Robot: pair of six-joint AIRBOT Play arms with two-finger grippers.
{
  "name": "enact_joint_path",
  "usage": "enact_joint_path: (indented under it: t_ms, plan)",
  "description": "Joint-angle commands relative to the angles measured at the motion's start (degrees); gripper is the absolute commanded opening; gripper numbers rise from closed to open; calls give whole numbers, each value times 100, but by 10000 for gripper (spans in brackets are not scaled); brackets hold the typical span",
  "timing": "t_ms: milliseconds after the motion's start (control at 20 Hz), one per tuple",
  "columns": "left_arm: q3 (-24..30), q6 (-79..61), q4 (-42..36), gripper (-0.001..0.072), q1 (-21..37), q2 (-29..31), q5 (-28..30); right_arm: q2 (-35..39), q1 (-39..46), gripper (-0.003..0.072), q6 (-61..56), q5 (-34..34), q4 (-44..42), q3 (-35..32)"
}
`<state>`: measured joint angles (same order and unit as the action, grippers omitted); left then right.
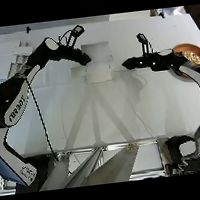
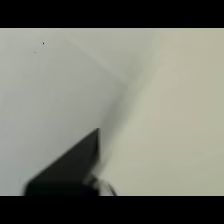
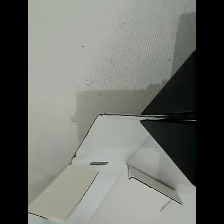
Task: Fold the box and place the chain.
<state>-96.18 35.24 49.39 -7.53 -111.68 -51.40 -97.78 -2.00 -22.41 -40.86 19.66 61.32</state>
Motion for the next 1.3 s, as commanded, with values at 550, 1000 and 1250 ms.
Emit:
enact_joint_path:
  t_ms: [550,1000,1250]
  plan:
    - [-4,-586,164,11,-9,-2,-116,-2,-7,13,-2,-11,2,-2]
    - [-4,-564,33,11,-11,-2,-162,-2,-7,13,-2,-9,2,0]
    - [-4,-566,33,11,-9,-2,-155,-2,-9,14,-2,-9,-4,0]
